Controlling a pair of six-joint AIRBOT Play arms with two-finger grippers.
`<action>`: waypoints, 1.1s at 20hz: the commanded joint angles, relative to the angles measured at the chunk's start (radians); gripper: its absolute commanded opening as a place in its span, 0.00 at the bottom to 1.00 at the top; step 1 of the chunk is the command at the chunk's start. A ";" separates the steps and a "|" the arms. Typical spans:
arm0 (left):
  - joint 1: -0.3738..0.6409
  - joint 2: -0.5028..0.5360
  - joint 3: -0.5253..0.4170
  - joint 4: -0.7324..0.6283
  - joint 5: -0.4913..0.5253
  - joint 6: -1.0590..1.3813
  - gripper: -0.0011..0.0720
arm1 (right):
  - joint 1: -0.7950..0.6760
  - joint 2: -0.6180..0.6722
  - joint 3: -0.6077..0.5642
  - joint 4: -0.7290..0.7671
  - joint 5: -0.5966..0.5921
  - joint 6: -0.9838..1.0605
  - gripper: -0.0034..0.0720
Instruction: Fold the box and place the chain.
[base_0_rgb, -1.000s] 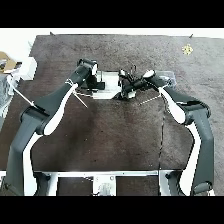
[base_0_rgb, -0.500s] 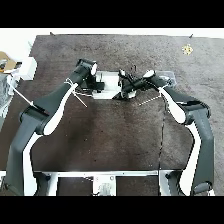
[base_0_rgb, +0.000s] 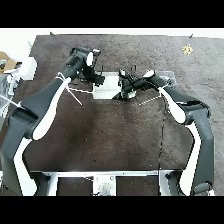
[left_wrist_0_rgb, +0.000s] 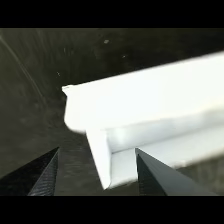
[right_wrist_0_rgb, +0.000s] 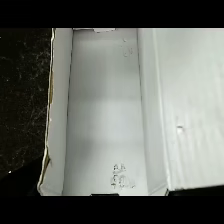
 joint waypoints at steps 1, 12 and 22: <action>0.013 0.078 0.007 0.009 0.010 0.251 0.72 | 0.000 0.000 0.000 0.001 0.000 0.000 0.55; 0.372 0.119 -0.147 -0.937 0.098 1.242 0.72 | 0.000 -0.001 0.000 0.001 0.000 0.000 0.55; 0.481 -0.173 -0.167 -1.123 -0.089 1.729 0.99 | 0.000 -0.001 0.000 0.001 0.000 0.000 0.55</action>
